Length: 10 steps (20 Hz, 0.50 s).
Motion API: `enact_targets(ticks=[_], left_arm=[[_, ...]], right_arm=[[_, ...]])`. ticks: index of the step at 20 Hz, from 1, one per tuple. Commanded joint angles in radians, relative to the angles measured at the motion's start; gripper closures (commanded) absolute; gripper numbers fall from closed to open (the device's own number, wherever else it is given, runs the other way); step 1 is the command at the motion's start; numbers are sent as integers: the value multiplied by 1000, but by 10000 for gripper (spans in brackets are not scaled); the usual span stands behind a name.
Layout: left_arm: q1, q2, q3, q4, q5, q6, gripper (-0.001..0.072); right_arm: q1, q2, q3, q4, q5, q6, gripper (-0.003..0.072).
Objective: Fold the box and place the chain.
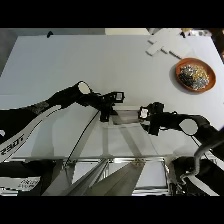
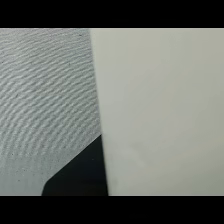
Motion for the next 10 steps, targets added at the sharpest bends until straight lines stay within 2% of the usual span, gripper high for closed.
enact_targets(ticks=[1, 5, 10], left_arm=[[0, 1, 0, 1, 0, 1, 701], [0, 1, 0, 1, 0, 1, 701], [0, 1, 0, 1, 0, 1, 701]], right_arm=[[-12, -30, 3, 27, -4, -11, -4], [-75, -107, 3, 196, -3, -164, -4], [-191, -178, 3, 425, 99, -510, -4]])
